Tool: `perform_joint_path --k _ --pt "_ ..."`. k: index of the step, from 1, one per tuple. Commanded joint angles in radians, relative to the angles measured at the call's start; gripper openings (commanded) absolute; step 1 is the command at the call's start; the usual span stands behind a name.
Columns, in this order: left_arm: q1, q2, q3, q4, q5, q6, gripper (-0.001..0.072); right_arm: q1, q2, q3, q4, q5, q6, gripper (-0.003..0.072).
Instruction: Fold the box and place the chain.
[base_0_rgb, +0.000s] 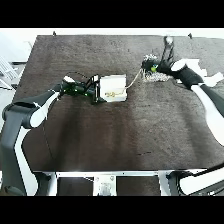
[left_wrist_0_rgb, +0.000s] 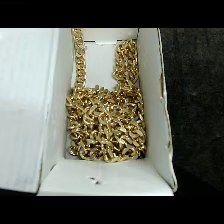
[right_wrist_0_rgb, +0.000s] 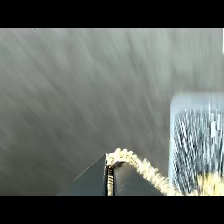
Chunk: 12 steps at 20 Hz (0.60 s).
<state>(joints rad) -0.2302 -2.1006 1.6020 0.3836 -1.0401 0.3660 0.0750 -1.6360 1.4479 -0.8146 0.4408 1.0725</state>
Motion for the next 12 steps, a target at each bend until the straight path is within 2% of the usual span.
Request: perform_joint_path --k 1,3,7,12 --pt "0.0 0.0 0.0 0.0 0.0 0.0 0.0471 0.033 0.206 0.001 -0.056 0.008 -0.008 0.0006" --pt "0.0 0.0 0.0 0.0 0.0 0.0 0.0471 0.072 0.32 0.001 -0.105 0.004 -0.008 0.0006" --pt "0.0 0.0 0.0 0.0 0.0 0.0 0.0471 0.169 0.468 0.001 -0.184 -0.021 -0.008 0.0006" --pt "0.0 0.0 0.0 0.0 0.0 0.0 0.0471 0.291 0.521 0.003 -0.228 -0.03 -0.008 0.0005"
